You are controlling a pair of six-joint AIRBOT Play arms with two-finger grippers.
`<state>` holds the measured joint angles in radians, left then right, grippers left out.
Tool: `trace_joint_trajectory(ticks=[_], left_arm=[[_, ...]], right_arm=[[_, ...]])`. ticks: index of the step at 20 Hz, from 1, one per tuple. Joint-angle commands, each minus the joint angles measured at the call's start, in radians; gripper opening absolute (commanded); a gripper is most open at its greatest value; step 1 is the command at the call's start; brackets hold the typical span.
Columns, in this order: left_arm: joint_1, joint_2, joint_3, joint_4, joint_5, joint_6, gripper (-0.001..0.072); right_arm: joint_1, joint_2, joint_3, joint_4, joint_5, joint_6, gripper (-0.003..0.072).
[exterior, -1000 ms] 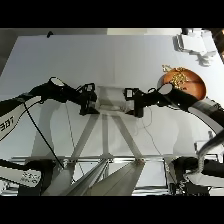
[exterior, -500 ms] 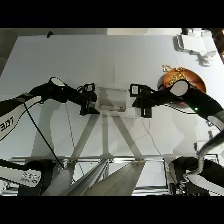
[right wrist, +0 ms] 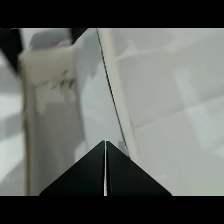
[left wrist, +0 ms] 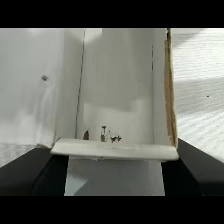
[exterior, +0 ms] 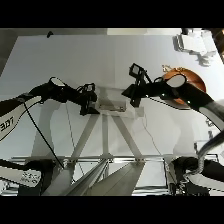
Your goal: Fold the box and place the chain.
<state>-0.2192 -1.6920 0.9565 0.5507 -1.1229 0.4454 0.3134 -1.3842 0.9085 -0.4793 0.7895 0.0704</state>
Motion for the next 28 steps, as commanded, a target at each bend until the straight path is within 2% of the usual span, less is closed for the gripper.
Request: trace_joint_trajectory(ticks=[1,5,10,13,15,18,19,20,21,24,26,28], left_arm=[[0.0,0.0,0.0,0.0,0.0,0.0,0.0438],[0.0,0.0,0.0,0.0,0.0,0.0,0.0438],[0.0,0.0,0.0,0.0,0.0,0.0,0.0438],[0.0,0.0,0.0,0.0,0.0,0.0,0.0438],[0.0,0.0,0.0,0.0,0.0,0.0,0.0438],[0.0,0.0,0.0,0.0,0.0,0.0,0.0438],[0.0,0.0,0.0,0.0,0.0,0.0,0.0438],[0.0,0.0,0.0,0.0,0.0,0.0,0.0438],[0.0,0.0,0.0,0.0,0.0,0.0,0.0438],[0.0,0.0,0.0,0.0,0.0,0.0,0.0438],[0.0,0.0,0.0,0.0,0.0,0.0,0.0438],[0.0,0.0,0.0,0.0,0.0,0.0,0.0438]], right_arm=[[-0.021,-0.139,0.058,0.075,-0.036,0.093,0.0007],[-0.019,-0.192,0.058,0.058,-0.018,0.139,0.0008],[-0.019,-0.095,0.057,-0.06,0.014,0.143,0.0009],[-0.018,0.03,0.056,-0.259,0.125,0.182,0.001],[-0.014,0.091,0.054,-0.45,0.198,0.241,0.0011],[0.044,0.126,0.029,-0.689,0.211,0.341,0.0014],[0.071,0.124,0.013,-0.703,0.205,0.341,0.0053],[0.099,0.124,-0.009,-0.701,0.183,0.341,0.0156],[0.125,0.124,-0.027,-0.702,0.162,0.34,0.0205],[0.177,0.122,-0.063,-0.697,0.056,0.341,0.0214],[0.186,0.105,-0.063,-0.652,0.008,0.341,0.0385],[0.186,0.078,-0.063,-0.641,0.006,0.341,0.0397]])
